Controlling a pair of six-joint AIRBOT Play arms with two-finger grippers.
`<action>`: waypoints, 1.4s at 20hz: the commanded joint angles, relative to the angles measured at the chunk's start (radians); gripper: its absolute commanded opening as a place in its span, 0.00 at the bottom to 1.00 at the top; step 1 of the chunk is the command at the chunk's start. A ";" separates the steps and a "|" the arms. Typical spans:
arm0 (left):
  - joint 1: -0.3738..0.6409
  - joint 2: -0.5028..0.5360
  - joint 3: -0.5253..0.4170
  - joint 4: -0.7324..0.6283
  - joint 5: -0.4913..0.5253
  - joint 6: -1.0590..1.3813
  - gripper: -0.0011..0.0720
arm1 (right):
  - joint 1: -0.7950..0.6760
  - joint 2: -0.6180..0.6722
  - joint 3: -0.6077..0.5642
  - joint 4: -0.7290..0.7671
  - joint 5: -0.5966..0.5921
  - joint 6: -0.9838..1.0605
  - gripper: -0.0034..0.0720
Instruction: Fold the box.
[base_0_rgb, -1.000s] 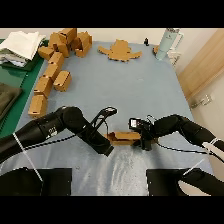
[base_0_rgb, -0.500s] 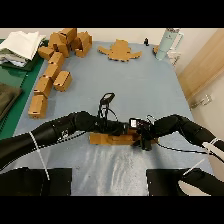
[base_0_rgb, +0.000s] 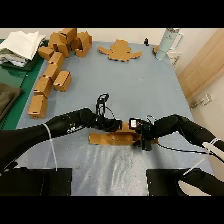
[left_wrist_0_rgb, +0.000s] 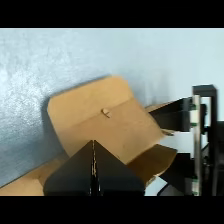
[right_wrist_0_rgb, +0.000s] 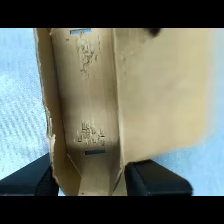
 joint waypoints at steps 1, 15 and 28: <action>0.007 -0.074 0.032 0.002 -0.096 0.005 0.03 | 0.000 0.001 0.000 0.000 0.000 0.000 0.76; 0.095 -0.090 0.138 0.097 -0.165 0.023 0.03 | 0.000 0.001 0.000 0.000 0.000 0.000 0.76; 0.160 -0.090 0.138 0.111 -0.179 0.073 0.03 | 0.000 0.001 0.000 -0.002 0.000 0.000 0.76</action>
